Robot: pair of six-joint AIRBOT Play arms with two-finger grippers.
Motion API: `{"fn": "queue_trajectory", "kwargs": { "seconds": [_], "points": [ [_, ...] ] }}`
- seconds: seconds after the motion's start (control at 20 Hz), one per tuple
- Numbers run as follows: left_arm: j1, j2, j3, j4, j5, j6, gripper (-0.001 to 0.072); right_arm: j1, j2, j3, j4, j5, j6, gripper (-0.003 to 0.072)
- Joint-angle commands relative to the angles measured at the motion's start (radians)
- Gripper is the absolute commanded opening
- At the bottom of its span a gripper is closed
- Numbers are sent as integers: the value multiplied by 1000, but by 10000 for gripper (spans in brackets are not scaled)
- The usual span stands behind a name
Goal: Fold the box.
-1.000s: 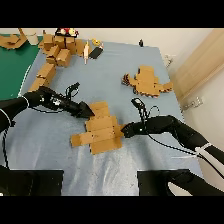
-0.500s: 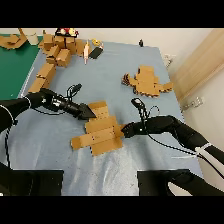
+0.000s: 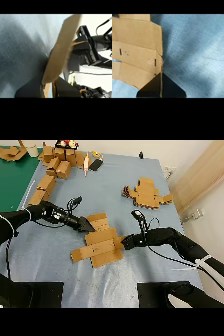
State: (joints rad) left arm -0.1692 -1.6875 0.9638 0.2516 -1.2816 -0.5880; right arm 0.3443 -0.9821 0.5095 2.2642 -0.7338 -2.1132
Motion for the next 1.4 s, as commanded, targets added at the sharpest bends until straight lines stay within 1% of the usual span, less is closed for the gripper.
{"fn": "queue_trajectory", "kwargs": {
  "seconds": [0.0, 0.35, 0.4, 0.45, 0.75, 0.8, 0.85, 0.9, 1.0, 1.2, 1.25, 1.35],
  "points": [
    [0, -1, 0, -20, 18, 16, 161, 1, 0, 0, -1, 0, 0, 2],
    [0, -1, 0, -31, 26, 24, 160, 1, 0, 0, -2, 0, 0, 2],
    [0, -1, 0, -31, 26, 24, 147, 1, 0, 0, -2, 0, 0, 2],
    [0, -1, 0, -28, 22, 36, 14, 1, 0, 0, -2, 0, 0, 2],
    [-50, 0, 2, -25, 13, 98, 12, 0, 1, 0, -2, 0, 2, 12],
    [-49, 0, 8, -23, 0, 102, 12, 0, 2, 2, -3, -3, 11, 196],
    [-45, 4, 21, -12, -19, 105, 12, -2, 6, 6, -16, -10, 45, 486],
    [-41, 13, 31, 10, -26, 105, 12, -11, 8, 18, -33, -20, 101, 500],
    [-46, 44, 36, 45, -29, 132, 12, -56, 24, 61, -79, -44, 219, 500],
    [-104, 123, 36, 42, -27, 264, 11, -178, 82, 144, -164, -45, 399, 499],
    [-126, 141, 36, 37, -2, 301, 11, -214, 89, 154, -167, -46, 432, 499],
    [-171, 169, 36, 10, 85, 388, 12, -263, 91, 154, -167, -43, 438, 499]
  ]
}}
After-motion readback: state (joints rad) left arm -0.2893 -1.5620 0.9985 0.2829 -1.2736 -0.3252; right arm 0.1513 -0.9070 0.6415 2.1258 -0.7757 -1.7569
